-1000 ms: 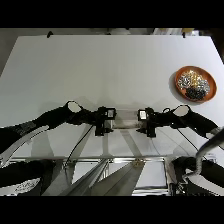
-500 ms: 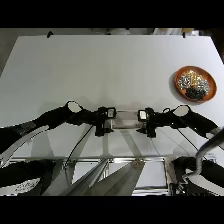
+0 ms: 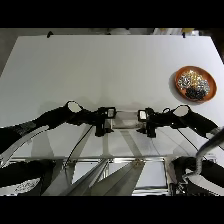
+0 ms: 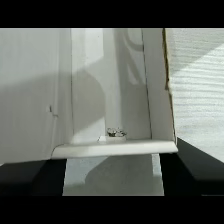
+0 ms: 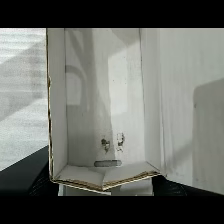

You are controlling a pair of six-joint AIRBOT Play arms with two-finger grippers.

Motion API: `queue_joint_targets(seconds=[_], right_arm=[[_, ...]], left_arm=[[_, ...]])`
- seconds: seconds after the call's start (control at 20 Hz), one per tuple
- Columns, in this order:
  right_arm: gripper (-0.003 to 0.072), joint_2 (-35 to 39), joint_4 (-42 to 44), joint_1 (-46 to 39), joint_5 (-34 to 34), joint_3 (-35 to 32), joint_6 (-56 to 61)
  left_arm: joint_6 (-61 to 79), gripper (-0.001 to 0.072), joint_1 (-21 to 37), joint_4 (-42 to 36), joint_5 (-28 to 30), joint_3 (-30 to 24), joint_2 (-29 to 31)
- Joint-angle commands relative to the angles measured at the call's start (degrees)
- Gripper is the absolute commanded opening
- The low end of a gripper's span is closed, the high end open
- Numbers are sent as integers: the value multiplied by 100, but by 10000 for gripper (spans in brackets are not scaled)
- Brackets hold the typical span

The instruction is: Fold the box and place the chain.

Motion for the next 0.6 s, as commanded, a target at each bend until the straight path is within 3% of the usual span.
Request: queue_joint_targets(seconds=[0.0,0.05,0.25,0.55], right_arm=[[519,15,-46,4,-13,4,192],[705,39,-44,0,-37,4,435],[700,334,-455,0,31,4,1126],[681,1333,-1847,0,330,4,2415]], left_arm=[[-2,271,-4,0,0,2,-2],[-2,271,-4,0,2,2,0],[-2,271,-4,0,2,2,-2],[-2,271,-4,0,2,2,0]])
